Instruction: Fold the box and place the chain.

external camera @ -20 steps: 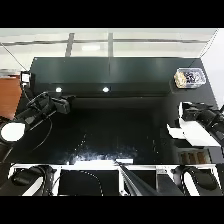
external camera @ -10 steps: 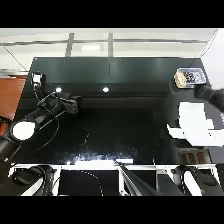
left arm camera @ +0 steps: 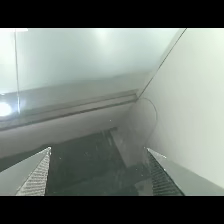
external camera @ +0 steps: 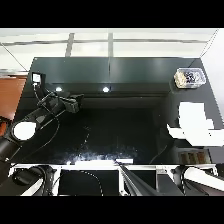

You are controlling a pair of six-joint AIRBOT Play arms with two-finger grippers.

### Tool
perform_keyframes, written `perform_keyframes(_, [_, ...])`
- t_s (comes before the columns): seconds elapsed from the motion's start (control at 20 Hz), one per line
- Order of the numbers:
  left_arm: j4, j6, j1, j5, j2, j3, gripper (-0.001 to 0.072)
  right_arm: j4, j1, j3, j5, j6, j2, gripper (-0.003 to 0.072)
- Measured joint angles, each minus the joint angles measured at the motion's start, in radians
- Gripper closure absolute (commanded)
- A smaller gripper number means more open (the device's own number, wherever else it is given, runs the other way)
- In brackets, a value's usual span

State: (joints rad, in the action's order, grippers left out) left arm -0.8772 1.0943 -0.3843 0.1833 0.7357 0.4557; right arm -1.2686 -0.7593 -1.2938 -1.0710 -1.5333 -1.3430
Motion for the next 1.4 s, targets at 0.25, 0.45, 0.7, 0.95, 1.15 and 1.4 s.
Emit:
perform_keyframes(0.25, [0.0, -0.011, 0.0, 0.008, 0.0, 0.0, 0.0006, -0.085, -0.241, -0.056, -0.155, -0.013, -0.093, -0.0017])
perform_keyframes(0.45, [0.0, -0.014, 0.0, 0.01, 0.0, 0.0, 0.0006, -0.021, -0.364, -0.065, -0.25, 0.105, -0.158, -0.0016])
perform_keyframes(0.7, [0.0, -0.014, 0.0, 0.011, 0.0, 0.0, 0.0007, 0.132, -0.418, -0.068, -0.412, 0.23, -0.284, -0.0016])
perform_keyframes(0.95, [0.0, -0.01, 0.0, 0.012, 0.0, 0.0, 0.0007, 0.143, -0.409, -0.069, -0.47, 0.329, -0.343, 0.0022])
perform_keyframes(1.15, [0.0, -0.006, 0.0, 0.017, 0.0, 0.0, 0.0007, 0.143, -0.391, -0.069, -0.485, 0.384, -0.355, 0.0144])
perform_keyframes(1.4, [0.001, -0.003, 0.0, 0.034, 0.0, 0.0, 0.0007, 0.137, -0.36, -0.063, -0.491, 0.406, -0.362, 0.0144])
